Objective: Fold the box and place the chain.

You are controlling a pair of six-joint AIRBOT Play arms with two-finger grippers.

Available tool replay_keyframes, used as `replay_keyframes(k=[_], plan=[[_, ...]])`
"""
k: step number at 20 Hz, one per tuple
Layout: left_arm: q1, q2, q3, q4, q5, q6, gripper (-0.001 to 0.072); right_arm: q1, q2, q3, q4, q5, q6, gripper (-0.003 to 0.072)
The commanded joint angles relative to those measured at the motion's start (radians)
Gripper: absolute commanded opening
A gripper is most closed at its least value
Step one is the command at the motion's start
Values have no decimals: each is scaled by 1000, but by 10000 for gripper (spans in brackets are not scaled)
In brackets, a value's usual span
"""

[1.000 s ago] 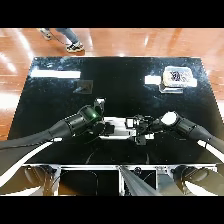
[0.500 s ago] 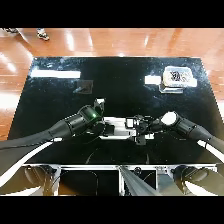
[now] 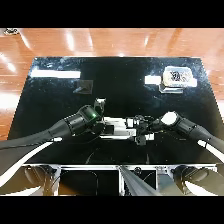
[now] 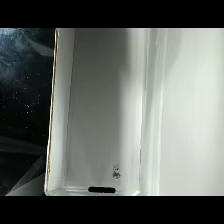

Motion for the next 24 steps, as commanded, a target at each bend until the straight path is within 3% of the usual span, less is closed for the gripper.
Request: replay_keyframes(k=[1,7,10,16,24], plan=[[0,1,0,6,4,-1,24,0,0,1,3,-13,43,720],[59,14,0,19,104,0,24,-11,16,1,-73,16,91,720],[103,27,0,34,106,0,25,-11,45,1,-144,33,160,720],[113,25,-4,47,96,-1,25,-10,53,1,-141,44,201,720],[112,25,-66,38,32,-2,25,34,52,1,-25,-109,167,720]])
